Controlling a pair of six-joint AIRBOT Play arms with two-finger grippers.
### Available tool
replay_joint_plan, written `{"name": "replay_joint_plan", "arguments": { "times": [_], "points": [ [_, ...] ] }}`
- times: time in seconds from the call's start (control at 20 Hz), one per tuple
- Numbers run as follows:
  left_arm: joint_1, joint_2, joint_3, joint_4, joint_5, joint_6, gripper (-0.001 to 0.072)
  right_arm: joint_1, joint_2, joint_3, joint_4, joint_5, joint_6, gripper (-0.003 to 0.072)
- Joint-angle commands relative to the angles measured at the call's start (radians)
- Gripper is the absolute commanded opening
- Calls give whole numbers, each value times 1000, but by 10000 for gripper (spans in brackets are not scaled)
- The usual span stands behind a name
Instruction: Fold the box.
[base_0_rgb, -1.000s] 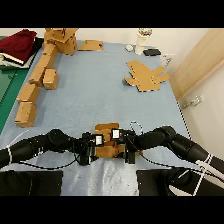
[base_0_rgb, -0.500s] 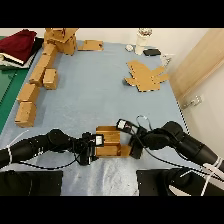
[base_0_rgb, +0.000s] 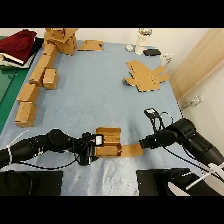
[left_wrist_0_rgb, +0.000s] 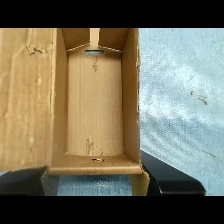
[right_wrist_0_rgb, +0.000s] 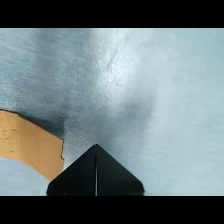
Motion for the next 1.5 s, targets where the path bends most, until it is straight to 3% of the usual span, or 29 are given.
{"name": "replay_joint_plan", "arguments": {
  "times": [0.0, 0.1, 0.7, 0.95, 1.0, 1.05, 1.15, 1.25, 1.45],
  "points": [
    [0, 0, 1, 0, 0, 0, 436, -68, 2, -62, 200, 37, 21, 3],
    [0, 0, 1, 0, 0, 0, 436, -67, 2, -90, 296, 64, -14, 3],
    [0, 0, 1, 0, 0, 0, 435, 62, 11, -118, 479, 150, -61, 3],
    [0, 0, 1, 0, 0, 0, 435, 95, 11, -47, 443, 168, -61, 5],
    [0, 0, 1, 0, 0, 0, 435, 95, 11, -31, 447, 168, -61, 27],
    [0, 0, 1, 0, 0, 0, 436, 96, 11, -13, 449, 167, -61, 103],
    [0, 0, 1, 0, 0, 0, 435, 96, 11, 12, 449, 167, -60, 150],
    [0, 0, 1, 0, 0, 0, 435, 97, 8, 15, 465, 166, -49, 351],
    [0, 0, 1, 0, 0, 0, 436, 97, 3, 15, 497, 167, -50, 365]
  ]
}}
